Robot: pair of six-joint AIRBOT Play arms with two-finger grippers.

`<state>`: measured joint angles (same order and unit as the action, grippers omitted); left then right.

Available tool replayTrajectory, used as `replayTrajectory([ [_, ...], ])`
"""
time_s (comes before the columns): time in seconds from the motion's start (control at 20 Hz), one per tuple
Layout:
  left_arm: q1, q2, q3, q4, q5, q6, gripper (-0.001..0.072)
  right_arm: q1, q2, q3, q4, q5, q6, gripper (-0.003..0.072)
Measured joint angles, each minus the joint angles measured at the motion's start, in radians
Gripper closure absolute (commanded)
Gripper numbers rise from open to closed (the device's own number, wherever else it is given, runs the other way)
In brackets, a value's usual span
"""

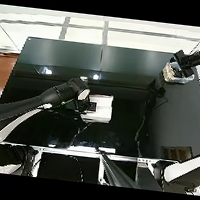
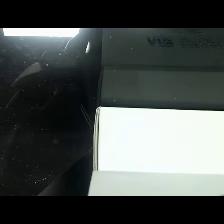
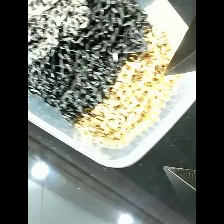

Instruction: Fold the box and place the chain.

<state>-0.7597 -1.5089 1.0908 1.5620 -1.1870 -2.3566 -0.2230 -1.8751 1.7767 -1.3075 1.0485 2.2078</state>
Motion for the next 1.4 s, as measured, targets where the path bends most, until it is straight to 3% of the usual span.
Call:
replayTrajectory([
  [0.35, 0.0, 0.0, 0.0, 0.0, 0.0, 0.0, 0.0682, -0.019, -0.053, 0.023, 0.026, 0.013, 0.01, 0.0073],
  [0.45, 0.0, 0.0, 0.0, 0.0, 0.0, 0.0, 0.0682, -0.02, -0.071, 0.025, 0.036, 0.008, -0.002, 0.0153],
  [0.5, 0.0, 0.0, 0.0, 0.0, 0.0, 0.0, 0.0682, -0.019, -0.081, 0.025, 0.041, 0.003, -0.009, 0.0374],
  [0.6, 0.0, 0.0, 0.0, 0.0, 0.0, 0.0, 0.0682, -0.018, -0.094, 0.025, 0.045, 0.01, -0.019, 0.0671],
  [0.95, 0.0, 0.0, 0.0, 0.0, 0.0, 0.0, 0.0682, -0.018, -0.054, 0.042, 0.068, 0.059, -0.191, 0.0674],
  [1.4, 0.0, 0.0, 0.0, 0.0, 0.0, 0.0, 0.0682, -0.018, 0.355, 0.048, 0.022, 0.092, -0.462, 0.0677],
])
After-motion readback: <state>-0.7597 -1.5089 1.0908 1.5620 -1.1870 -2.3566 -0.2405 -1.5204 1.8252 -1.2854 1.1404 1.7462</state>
